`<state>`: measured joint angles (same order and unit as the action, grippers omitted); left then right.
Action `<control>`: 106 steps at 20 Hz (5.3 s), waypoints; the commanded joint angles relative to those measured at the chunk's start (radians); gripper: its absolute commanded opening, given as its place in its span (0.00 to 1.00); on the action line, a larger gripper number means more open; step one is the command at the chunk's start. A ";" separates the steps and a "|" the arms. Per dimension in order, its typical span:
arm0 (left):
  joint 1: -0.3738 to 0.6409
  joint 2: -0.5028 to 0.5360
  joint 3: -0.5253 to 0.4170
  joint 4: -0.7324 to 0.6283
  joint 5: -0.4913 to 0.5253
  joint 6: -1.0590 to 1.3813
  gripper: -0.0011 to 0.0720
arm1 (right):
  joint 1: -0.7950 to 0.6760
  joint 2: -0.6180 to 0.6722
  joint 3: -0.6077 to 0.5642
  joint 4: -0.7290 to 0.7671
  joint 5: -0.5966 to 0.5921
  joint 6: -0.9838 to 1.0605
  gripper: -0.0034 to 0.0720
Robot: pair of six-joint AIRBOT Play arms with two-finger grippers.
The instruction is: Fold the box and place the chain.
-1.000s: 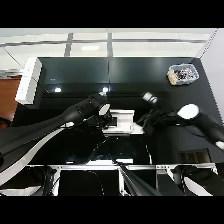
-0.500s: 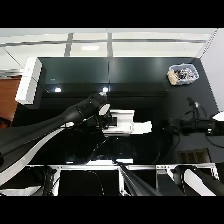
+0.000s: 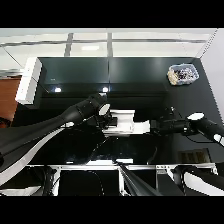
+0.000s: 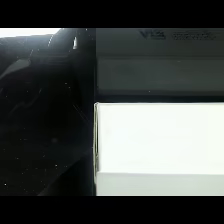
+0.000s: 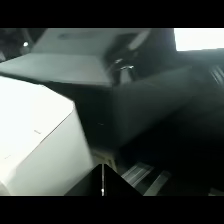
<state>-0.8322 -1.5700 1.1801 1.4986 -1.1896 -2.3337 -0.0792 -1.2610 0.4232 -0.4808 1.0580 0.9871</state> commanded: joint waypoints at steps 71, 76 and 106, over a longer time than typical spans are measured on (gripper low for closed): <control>0.000 0.000 0.000 0.000 0.002 0.000 0.05 | 0.748 -0.216 0.597 -0.925 0.061 1.148 0.07; 0.000 0.000 0.000 0.000 0.003 0.000 0.05 | 0.748 -0.168 0.598 -0.923 0.069 1.125 0.49; 0.000 0.000 0.000 0.000 0.000 0.000 0.05 | -0.104 -0.836 1.709 -1.180 0.171 1.101 0.96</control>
<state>-0.8322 -1.5700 1.1801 1.4986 -1.1877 -2.3341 -0.1638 -1.9247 1.9175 -1.6726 1.1099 2.0678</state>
